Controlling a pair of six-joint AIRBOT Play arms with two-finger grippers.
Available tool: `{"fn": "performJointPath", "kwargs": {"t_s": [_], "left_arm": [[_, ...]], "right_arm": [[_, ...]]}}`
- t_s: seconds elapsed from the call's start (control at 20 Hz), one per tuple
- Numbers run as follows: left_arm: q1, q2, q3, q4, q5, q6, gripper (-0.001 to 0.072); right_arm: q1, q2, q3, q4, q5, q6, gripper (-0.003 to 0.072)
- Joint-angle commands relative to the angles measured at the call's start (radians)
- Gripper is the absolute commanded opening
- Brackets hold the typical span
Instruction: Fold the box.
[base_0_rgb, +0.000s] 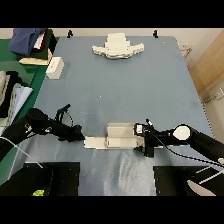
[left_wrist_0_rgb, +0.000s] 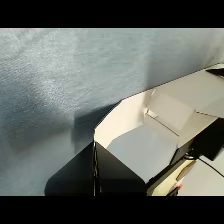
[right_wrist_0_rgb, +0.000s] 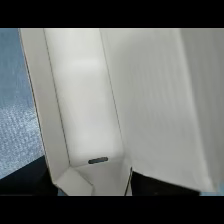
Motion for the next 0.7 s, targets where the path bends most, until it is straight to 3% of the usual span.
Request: {"fn": "performJointPath", "kwargs": {"t_s": [0.0,0.15,0.65], "left_arm": [[0.072,0.048,0.027,0.041,-0.022,-0.027,0.0015],[0.124,0.062,0.021,0.150,-0.068,-0.096,0.0014],[0.014,-0.023,-0.021,0.038,0.061,-0.093,0.0014]], "right_arm": [[0.001,0.000,0.000,-0.003,0.002,-0.001,0.0520],[0.001,0.000,0.000,-0.003,0.002,-0.001,0.0520],[0.001,0.000,0.000,-0.003,0.002,-0.001,0.0520]]}}
